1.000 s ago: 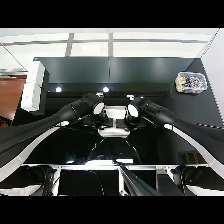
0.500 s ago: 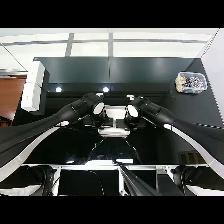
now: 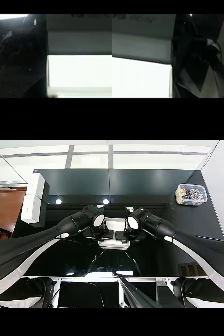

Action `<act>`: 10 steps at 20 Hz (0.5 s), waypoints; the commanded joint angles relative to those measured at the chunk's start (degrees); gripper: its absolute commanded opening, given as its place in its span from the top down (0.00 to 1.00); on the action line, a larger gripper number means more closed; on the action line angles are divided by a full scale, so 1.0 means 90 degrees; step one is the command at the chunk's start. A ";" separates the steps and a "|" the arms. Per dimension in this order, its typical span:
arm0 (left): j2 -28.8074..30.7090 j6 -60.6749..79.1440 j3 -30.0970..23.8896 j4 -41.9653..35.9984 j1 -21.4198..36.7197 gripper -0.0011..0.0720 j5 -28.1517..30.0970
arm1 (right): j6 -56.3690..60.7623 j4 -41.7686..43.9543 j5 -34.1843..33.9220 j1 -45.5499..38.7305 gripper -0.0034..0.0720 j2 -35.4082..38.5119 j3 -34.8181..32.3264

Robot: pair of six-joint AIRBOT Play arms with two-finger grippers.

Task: Fold the box and place the chain.

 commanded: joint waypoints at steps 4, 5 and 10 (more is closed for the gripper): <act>-0.0002 -0.0019 0.0005 -0.0007 0.0002 0.95 -0.0002 | -0.0345 -0.0039 0.0080 -0.0097 0.51 0.0624 0.0007; -0.0002 -0.0019 0.0005 -0.0007 0.0002 0.95 -0.0005 | -0.0452 -0.0046 0.0158 -0.0160 0.51 0.0865 0.0007; -0.0002 -0.0017 0.0005 -0.0007 0.0002 0.95 -0.0002 | -0.1353 -0.0328 0.0522 -0.0806 0.51 0.2467 0.0007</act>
